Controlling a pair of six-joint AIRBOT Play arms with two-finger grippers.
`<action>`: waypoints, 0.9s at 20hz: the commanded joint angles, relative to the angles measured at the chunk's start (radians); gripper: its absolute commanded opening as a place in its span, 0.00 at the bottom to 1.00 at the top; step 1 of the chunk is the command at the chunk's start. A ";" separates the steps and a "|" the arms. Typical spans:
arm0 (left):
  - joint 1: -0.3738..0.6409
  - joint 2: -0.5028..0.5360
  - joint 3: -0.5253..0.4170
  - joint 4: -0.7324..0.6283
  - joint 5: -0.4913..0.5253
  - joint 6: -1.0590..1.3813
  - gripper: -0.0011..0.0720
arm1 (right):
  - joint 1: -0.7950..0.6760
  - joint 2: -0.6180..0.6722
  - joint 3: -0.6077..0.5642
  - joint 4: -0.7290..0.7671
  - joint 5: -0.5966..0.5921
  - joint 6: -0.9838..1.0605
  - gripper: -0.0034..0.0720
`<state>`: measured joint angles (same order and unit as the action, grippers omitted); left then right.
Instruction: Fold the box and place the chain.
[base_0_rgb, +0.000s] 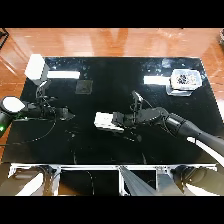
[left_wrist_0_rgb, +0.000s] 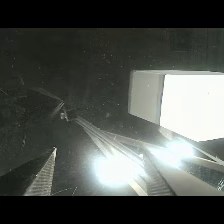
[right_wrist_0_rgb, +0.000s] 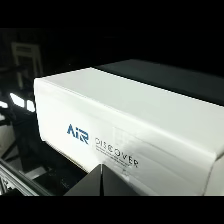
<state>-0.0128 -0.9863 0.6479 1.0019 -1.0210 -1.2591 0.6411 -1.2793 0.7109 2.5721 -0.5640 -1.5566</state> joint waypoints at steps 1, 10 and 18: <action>0.000 0.000 0.000 0.000 0.002 0.000 0.88 | 0.001 -0.001 0.000 -0.008 -0.014 -0.010 0.08; -0.093 -0.071 0.204 -0.003 -0.024 0.401 0.89 | -0.253 0.283 0.000 -0.033 -0.182 -0.144 0.08; -0.421 -0.303 0.380 -0.019 0.054 1.192 0.88 | -0.479 0.321 -0.001 -0.320 -0.326 -0.138 0.08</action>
<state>-0.3424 -1.2255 0.9943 0.9752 -1.0225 -0.3355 0.2089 -0.9691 0.7094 2.3417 -0.8497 -1.6920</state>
